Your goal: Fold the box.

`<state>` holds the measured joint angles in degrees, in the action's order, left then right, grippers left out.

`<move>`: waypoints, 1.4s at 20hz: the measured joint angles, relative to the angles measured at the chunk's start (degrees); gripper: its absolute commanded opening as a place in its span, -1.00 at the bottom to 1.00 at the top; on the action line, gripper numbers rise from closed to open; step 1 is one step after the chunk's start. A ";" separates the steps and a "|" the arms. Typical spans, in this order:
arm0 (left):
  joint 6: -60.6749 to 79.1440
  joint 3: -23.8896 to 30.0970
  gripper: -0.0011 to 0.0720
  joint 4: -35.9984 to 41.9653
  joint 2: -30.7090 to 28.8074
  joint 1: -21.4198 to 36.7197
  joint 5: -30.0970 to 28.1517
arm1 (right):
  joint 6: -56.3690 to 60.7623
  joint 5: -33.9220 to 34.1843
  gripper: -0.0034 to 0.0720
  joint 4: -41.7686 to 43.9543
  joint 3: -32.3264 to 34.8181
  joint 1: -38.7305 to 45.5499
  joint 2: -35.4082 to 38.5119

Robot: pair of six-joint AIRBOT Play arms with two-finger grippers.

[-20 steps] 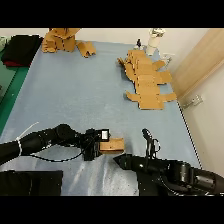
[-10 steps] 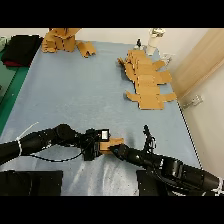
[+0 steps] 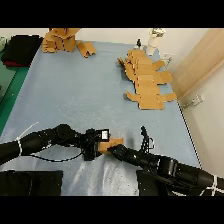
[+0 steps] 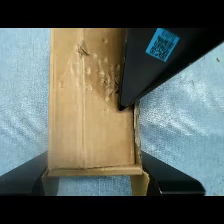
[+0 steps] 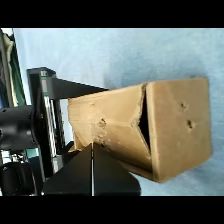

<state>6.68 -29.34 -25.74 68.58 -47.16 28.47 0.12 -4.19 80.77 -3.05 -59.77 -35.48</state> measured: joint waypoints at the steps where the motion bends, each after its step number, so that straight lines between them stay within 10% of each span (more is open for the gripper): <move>1: 0.00 0.00 0.30 0.00 0.00 0.00 -0.02 | 0.02 -0.11 -0.90 0.00 0.00 0.00 -0.33; 7: -0.02 0.00 0.30 0.09 0.00 0.00 0.07 | -0.63 7.13 -0.90 -7.02 -3.74 0.00 5.27; 14: -0.02 0.00 0.30 0.07 0.00 0.00 0.07 | -17.22 62.77 -0.90 -18.93 -14.16 1.07 17.57; 17: -0.02 0.00 0.30 0.07 0.00 0.00 0.07 | -21.97 75.63 -0.90 -17.09 -15.91 2.62 17.03; 28: -1.79 -0.37 0.30 1.16 -0.26 0.28 0.04 | -20.87 71.41 -0.90 -11.28 -17.53 4.20 2.84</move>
<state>4.89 -29.71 -24.58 68.31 -46.87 28.51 -20.75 67.22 69.49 -20.58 -55.57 -32.64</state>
